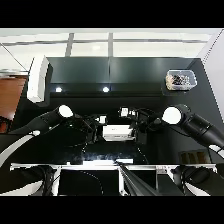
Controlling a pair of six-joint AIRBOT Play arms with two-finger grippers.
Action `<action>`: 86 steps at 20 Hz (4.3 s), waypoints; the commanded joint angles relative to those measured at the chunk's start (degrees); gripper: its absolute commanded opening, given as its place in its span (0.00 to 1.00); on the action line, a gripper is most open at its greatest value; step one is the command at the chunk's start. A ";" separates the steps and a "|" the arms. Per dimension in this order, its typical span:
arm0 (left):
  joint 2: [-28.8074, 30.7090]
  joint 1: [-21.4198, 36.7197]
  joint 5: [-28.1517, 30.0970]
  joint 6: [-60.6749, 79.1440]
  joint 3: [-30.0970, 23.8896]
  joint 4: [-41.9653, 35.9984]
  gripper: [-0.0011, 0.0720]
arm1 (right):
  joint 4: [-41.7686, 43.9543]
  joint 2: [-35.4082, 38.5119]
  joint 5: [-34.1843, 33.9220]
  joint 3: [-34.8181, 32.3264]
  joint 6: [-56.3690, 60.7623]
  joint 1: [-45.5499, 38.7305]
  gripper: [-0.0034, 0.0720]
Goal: Fold the box and place the chain.
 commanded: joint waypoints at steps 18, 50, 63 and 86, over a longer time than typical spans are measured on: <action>0.00 0.00 0.00 -0.11 -0.02 -0.02 0.76 | 1.53 0.07 0.85 0.24 0.52 0.76 0.48; 0.00 0.00 0.02 -0.11 -0.02 -0.02 0.76 | 25.31 -7.69 -3.04 -4.63 42.99 -3.67 0.07; 0.00 0.00 0.02 -0.11 -0.02 -0.02 0.76 | 22.95 -8.24 -4.48 -4.63 43.01 -3.65 0.07; 13.51 -2.51 -4.04 -28.85 3.98 10.64 0.99 | 18.23 11.52 9.94 2.10 40.39 -32.94 0.08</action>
